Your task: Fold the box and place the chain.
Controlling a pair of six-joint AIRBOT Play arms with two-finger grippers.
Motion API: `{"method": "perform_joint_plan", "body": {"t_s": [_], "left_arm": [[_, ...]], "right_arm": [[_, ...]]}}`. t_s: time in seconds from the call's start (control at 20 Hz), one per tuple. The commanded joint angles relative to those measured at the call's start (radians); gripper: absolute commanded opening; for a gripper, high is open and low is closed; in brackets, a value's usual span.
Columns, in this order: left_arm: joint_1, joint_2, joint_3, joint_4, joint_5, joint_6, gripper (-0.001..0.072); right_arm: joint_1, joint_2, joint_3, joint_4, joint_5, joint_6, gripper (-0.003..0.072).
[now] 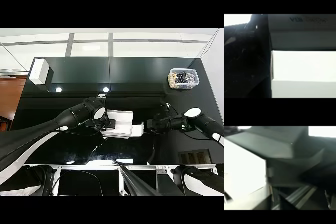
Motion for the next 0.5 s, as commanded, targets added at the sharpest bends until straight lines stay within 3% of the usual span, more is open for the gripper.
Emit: {"method": "perform_joint_plan", "body": {"t_s": [0.0, 0.05, 0.15, 0.45], "left_arm": [[0.001, 0.000, 0.000, 0.001, 0.000, 0.000, 0.0025], [0.001, 0.000, 0.000, 0.001, 0.000, 0.000, 0.0025], [0.001, 0.000, 0.000, 0.000, 0.000, 0.000, 0.0025], [0.001, 0.000, 0.000, 0.000, 0.000, 0.000, 0.0026]], "right_arm": [[0.019, -0.008, 0.061, 0.027, 0.077, -0.020, 0.0467], [0.019, -0.008, 0.074, 0.028, 0.095, -0.020, 0.0583], [0.028, -0.008, 0.079, 0.047, 0.103, -0.019, 0.0583], [0.168, -0.008, 0.084, 0.043, -0.019, 0.056, 0.0580]]}}
